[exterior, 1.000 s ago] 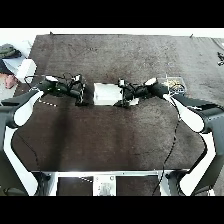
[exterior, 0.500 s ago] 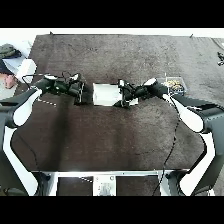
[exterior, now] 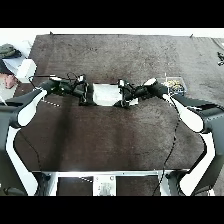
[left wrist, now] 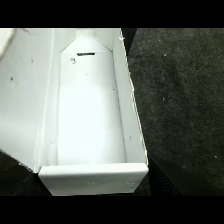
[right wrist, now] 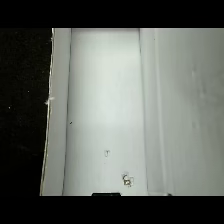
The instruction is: Fold the box and place the chain.
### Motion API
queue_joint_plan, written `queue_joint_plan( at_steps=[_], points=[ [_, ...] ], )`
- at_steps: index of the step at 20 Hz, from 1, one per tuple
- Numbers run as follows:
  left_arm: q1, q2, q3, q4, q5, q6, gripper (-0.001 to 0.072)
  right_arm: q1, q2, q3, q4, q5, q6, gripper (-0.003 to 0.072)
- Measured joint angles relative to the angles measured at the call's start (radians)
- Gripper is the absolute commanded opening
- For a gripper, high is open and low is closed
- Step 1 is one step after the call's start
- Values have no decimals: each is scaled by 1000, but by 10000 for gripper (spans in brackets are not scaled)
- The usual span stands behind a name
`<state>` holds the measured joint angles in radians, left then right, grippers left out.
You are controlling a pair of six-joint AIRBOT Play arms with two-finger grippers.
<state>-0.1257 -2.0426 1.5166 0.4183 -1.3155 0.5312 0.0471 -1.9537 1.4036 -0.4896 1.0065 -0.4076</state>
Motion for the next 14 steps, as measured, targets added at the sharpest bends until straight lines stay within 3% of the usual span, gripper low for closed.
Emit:
queue_joint_plan(
  at_steps=[14],
  points=[
    [-20, -6, 10, 25, 72, 0, 676, 0, 0, 0, 0, -1, 0, 267]
  ],
)
